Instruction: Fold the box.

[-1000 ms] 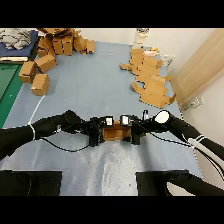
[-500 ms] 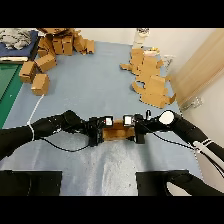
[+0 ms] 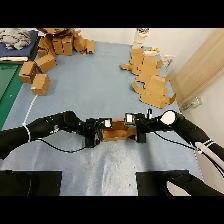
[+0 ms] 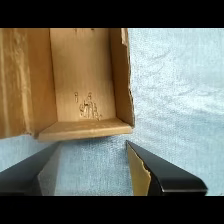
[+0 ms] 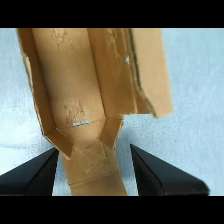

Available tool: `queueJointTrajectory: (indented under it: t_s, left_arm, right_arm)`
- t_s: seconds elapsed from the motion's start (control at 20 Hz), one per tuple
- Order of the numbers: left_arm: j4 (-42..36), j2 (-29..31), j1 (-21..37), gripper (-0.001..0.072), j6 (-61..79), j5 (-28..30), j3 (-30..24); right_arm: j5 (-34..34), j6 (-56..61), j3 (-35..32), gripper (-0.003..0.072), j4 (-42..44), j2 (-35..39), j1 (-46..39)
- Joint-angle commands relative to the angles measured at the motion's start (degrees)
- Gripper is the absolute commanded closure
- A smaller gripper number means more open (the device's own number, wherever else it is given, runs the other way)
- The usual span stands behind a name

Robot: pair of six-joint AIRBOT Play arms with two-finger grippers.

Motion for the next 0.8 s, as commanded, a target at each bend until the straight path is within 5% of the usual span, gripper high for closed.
queueJointTrajectory:
  t_s: [0.0, 0.3, 0.35, 0.75]
  left_arm:
    - [-0.9, 0.1, 0.0, 0.0099, -1.1, 0.4, 0.0]
    - [-5.6, 0.0, 0.0, 0.0065, -1.2, 2.5, 0.0]
    - [-7.5, 0.0, 0.0, -0.0011, -1.2, 2.9, 0.0]
    - [-10.3, -0.6, -0.3, -0.0011, -1.2, 3.0, 0.1]
  right_arm:
    - [0.1, 0.5, 0.0, -0.0034, 1.1, 0.0, -0.1]
    - [0.1, 0.5, 0.0, -0.0034, 1.3, 0.0, -0.1]
    - [0.1, 0.5, 0.0, -0.0034, 1.3, 0.0, -0.1]
    - [0.0, 0.5, 0.0, -0.0034, 1.3, 0.0, -0.1]
